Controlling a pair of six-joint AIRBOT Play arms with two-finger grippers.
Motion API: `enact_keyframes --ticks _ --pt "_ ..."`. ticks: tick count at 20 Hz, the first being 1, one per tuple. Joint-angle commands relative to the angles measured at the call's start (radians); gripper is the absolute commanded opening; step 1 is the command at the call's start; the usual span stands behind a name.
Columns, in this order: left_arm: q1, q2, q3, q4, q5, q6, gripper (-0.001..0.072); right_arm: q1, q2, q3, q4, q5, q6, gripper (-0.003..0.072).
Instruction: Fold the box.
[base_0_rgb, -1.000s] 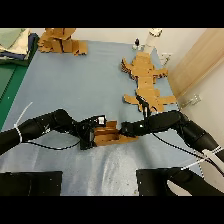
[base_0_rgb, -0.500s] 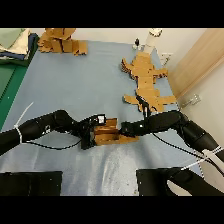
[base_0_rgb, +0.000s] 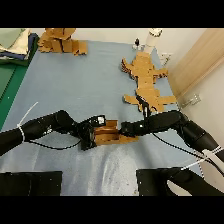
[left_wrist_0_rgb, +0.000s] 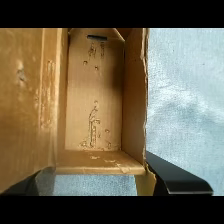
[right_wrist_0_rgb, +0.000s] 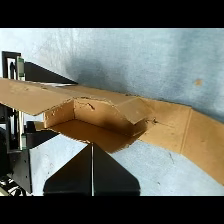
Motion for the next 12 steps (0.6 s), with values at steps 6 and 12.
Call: enact_keyframes --ticks 6,12 --pt "-0.045 -0.008 0.0 -0.006 0.035 0.03 0.0505 0.0 -0.001 0.001 0.001 0.0 0.001 0.0003" --pt "-0.05 -0.008 0.0 0.015 0.039 0.028 0.0504 0.0 -0.003 0.002 0.071 0.066 0.008 0.0001"
